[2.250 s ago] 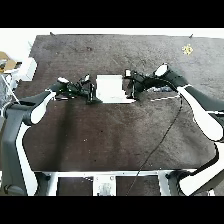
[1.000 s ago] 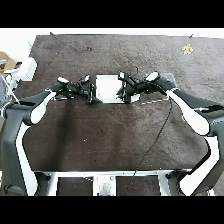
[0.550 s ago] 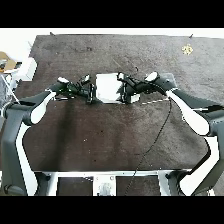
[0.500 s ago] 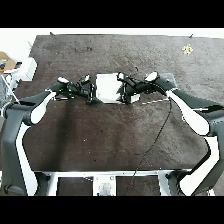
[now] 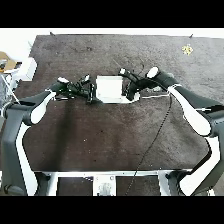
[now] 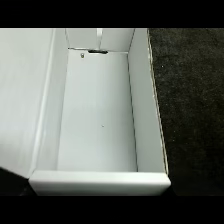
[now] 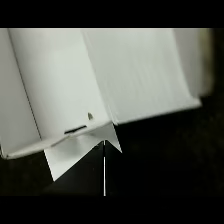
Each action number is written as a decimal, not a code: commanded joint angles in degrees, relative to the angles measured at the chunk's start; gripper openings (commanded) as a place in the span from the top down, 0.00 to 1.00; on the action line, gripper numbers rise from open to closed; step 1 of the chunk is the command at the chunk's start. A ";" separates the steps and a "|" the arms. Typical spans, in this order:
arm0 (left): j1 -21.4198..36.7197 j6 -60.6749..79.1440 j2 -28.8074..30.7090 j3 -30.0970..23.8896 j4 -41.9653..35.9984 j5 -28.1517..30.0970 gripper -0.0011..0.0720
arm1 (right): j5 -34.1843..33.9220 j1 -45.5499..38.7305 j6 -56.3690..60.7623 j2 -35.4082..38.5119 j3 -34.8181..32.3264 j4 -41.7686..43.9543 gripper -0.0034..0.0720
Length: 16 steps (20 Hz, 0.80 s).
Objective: Fold the box and place the chain.
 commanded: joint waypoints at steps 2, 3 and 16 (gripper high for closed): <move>-0.02 0.07 -0.02 0.00 0.00 0.04 0.51 | 7.48 -0.79 32.24 3.91 5.46 -16.46 0.95; -0.02 0.07 -0.02 0.00 0.00 0.04 0.51 | 8.07 -1.62 36.70 5.29 5.46 -16.61 0.95; -0.02 0.07 -0.02 0.00 -0.04 0.04 0.51 | 6.71 -15.89 48.50 8.48 -12.22 2.21 0.95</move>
